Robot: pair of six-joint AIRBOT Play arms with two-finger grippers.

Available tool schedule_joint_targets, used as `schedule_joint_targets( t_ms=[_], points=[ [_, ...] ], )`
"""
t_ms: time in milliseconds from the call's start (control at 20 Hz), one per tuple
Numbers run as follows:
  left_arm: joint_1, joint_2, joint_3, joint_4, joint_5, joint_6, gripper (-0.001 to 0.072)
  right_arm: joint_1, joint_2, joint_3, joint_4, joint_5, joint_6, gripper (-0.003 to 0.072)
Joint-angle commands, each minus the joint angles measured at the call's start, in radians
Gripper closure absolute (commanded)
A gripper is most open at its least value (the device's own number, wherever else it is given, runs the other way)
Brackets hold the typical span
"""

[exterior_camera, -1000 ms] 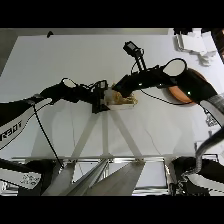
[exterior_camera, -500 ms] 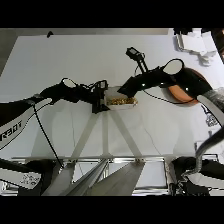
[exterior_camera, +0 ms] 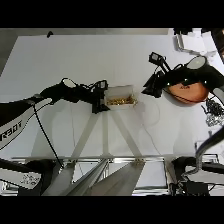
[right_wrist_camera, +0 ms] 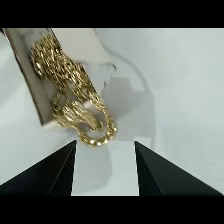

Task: Fold the box and place the chain.

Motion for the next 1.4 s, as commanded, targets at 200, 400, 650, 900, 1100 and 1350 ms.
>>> schedule_joint_targets(
  t_ms=[200,400,650,900,1100,1350],
  points=[
    [0.000,0.000,0.000,0.000,0.000,0.000,0.0389,0.043,-0.175,-0.002,-0.004,-0.010,-0.455,0.0105],
    [0.000,0.000,0.000,0.000,0.000,0.000,0.0389,0.074,-0.225,-0.002,0.136,-0.010,-0.542,0.0113],
    [0.000,0.000,0.000,0.000,0.000,0.000,0.0389,0.084,-0.235,-0.002,0.125,-0.027,-0.546,0.0493],
    [0.000,0.000,0.000,0.000,0.000,0.000,0.0389,0.082,-0.208,-0.002,0.063,-0.038,-0.498,0.0676],
    [0.000,0.000,0.000,0.000,0.000,0.000,0.0389,0.082,-0.127,-0.002,-0.009,-0.047,-0.398,0.0676],
    [0.000,0.000,0.000,0.000,0.000,0.000,0.0389,0.087,0.010,-0.001,-0.035,-0.018,-0.288,0.0676]
  ],
)
